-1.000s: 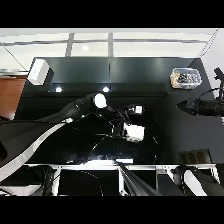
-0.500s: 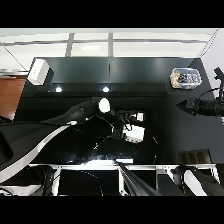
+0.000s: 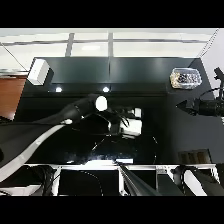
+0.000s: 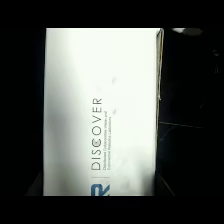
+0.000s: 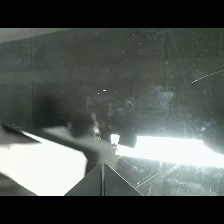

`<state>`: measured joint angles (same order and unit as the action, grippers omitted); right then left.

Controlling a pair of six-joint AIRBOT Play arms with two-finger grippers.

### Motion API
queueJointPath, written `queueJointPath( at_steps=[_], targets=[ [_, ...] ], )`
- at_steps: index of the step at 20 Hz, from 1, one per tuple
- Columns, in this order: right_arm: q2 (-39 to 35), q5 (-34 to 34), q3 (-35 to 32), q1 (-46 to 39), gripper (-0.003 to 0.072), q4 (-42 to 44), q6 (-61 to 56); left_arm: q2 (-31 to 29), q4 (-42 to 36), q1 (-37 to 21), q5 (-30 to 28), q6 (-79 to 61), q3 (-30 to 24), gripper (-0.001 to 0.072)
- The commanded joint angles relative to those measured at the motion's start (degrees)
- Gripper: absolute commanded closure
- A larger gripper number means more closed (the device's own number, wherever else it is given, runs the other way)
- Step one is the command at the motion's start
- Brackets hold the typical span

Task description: Fold the box and place the chain.

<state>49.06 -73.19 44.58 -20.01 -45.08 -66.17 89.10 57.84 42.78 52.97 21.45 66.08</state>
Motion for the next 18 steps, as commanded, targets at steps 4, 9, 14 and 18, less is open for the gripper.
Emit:
queueJointPath(
  at_steps=[4, 9, 14, 18],
  targets=[
    [0.0, 0.2, 0.0, 0.0, 0.0676, 0.0, 0.0, -3.7, 12.5, -22.7, 14.9, 24.6, 0.0, 0.0421],
    [0.0, 0.4, 0.0, 0.0, 0.0677, 0.0, 0.0, -3.7, 12.4, -51.2, 26.2, 35.5, 0.0, 0.0421],
    [0.0, 0.4, 0.0, 0.0, 0.0677, 0.0, 0.0, -3.7, 13.6, -67.7, 25.3, 37.5, 0.0, 0.042],
    [0.0, 0.4, 0.0, 0.0, 0.0677, 0.0, 0.0, -3.7, 17.7, -71.0, 13.6, 36.5, 0.0, 0.0418]
  ],
)
